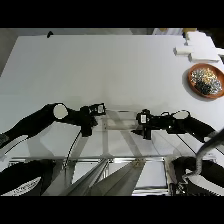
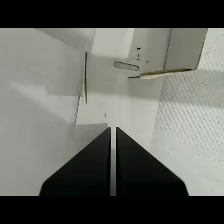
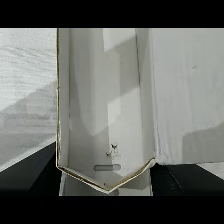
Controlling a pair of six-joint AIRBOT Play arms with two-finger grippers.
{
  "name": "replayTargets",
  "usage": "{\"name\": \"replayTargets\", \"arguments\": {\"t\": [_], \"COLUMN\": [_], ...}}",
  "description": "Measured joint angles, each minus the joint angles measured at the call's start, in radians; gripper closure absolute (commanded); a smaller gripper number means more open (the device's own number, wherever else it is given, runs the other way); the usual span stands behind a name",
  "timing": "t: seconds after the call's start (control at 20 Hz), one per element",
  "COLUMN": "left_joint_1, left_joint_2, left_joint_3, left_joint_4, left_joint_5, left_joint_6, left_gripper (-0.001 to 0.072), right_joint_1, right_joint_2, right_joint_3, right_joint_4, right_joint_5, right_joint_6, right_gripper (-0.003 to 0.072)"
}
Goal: Fold the box and place the chain.
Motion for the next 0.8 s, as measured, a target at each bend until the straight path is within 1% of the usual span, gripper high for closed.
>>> {"name": "replayTargets", "arguments": {"t": [0.1,0.3,0.35,0.45,0.5,0.8], "left_joint_1": [0.0,0.001,0.002,0.01,0.016,0.029], "left_joint_2": [-0.002,-0.002,-0.003,-0.007,-0.011,-0.031], "left_joint_3": [-0.003,-0.006,-0.006,-0.006,-0.006,-0.006], "left_joint_4": [-0.016,-0.065,-0.077,-0.098,-0.105,-0.131], "left_joint_5": [0.025,0.076,0.082,0.089,0.091,0.08], "left_joint_6": [0.055,0.173,0.202,0.249,0.266,0.343], "left_gripper": [0.0549,0.0549,0.0538,0.0383,0.0367,0.0367], "right_joint_1": [0.0,0.0,0.0,0.0,0.0,0.0], "right_joint_2": [0.0,0.0,0.0,0.0,0.0,0.0], "right_joint_3": [0.0,0.0,0.0,0.0,0.0,0.0], "right_joint_4": [0.0,0.0,0.0,0.0,0.0,0.0], "right_joint_5": [0.0,0.0,0.0,0.0,0.0,0.0], "right_joint_6": [0.0,0.0,0.0,0.0,0.0,0.0], "right_gripper": [0.0246,0.0246,0.0246,0.0246,0.0246,0.0246]}}
